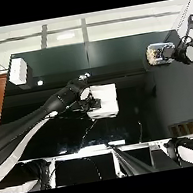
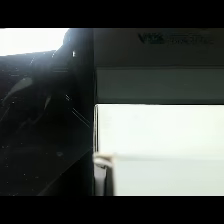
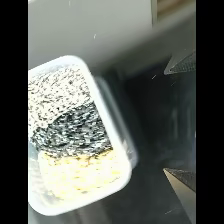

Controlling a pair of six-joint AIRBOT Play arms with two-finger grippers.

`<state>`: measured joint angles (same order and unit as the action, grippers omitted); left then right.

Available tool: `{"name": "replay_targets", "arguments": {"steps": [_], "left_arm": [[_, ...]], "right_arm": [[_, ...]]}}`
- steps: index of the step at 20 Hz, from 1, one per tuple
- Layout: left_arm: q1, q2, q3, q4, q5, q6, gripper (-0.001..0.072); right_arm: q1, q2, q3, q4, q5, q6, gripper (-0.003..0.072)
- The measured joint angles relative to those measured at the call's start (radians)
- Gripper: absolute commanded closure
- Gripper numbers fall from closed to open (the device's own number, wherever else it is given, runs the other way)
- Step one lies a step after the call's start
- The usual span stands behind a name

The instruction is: Fold the box and place the chain.

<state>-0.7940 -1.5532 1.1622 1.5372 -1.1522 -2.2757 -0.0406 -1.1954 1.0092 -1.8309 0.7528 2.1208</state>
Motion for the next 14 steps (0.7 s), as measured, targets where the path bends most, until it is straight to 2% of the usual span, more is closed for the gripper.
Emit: {"name": "replay_targets", "arguments": {"steps": [2, 4, 9, 14], "left_arm": [[0.0, 0.0, 0.0, 0.0, 0.0, 0.0, 0.0682], [0.0, 0.0, 0.0, 0.0, 0.0, 0.0, 0.0682], [0.0, 0.0, 0.0, 0.0, 0.003, 0.0, 0.0682], [0.0, 0.0, 0.0, -0.001, 0.014, 0.001, 0.0682]], "right_arm": [[-0.046, -0.06, 0.028, 0.076, -0.056, -0.02, -0.0016], [-0.076, -0.147, 0.102, 0.13, -0.055, -0.042, -0.0016], [-0.107, -0.38, 0.344, 0.235, 0.068, -0.102, -0.0016], [-0.12, -0.543, 0.497, 0.29, 0.152, -0.124, -0.0016]]}}
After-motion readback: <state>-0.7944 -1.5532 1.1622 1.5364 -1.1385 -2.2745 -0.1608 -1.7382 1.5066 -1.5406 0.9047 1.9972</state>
